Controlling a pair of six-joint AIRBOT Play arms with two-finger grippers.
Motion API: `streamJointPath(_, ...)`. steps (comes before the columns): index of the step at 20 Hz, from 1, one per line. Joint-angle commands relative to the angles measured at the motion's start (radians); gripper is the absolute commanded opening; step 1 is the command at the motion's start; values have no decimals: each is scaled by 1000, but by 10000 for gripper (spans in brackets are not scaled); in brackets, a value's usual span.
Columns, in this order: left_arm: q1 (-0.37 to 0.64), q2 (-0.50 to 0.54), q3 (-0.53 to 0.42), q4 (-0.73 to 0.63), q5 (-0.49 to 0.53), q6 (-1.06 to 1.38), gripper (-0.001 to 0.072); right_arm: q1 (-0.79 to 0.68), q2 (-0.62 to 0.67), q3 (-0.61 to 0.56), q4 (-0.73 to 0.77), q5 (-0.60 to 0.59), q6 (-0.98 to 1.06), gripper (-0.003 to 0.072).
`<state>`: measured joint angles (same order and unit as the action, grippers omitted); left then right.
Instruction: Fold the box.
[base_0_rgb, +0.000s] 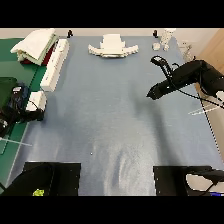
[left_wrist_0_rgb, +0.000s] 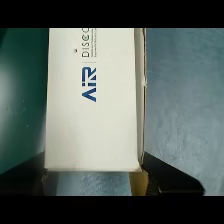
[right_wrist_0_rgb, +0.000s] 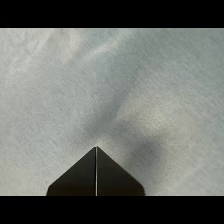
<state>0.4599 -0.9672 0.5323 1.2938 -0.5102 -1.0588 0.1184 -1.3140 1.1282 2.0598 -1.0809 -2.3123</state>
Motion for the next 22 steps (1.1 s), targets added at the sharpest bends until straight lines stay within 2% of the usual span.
streamJointPath(1,4,-164,112,-58,35,44,475,0,0,1,1,0,0,2)
streamJointPath(4,-35,-228,173,-87,36,105,476,0,0,1,1,0,0,3)
streamJointPath(8,-80,-270,202,-87,40,132,475,0,0,1,1,0,0,3)
streamJointPath(13,-80,-320,244,-109,47,177,475,0,0,1,1,0,0,2)
streamJointPath(19,-80,-427,360,-147,17,202,475,0,0,1,1,0,0,2)
streamJointPath(22,-80,-451,369,-150,10,202,475,0,0,1,1,0,0,3)
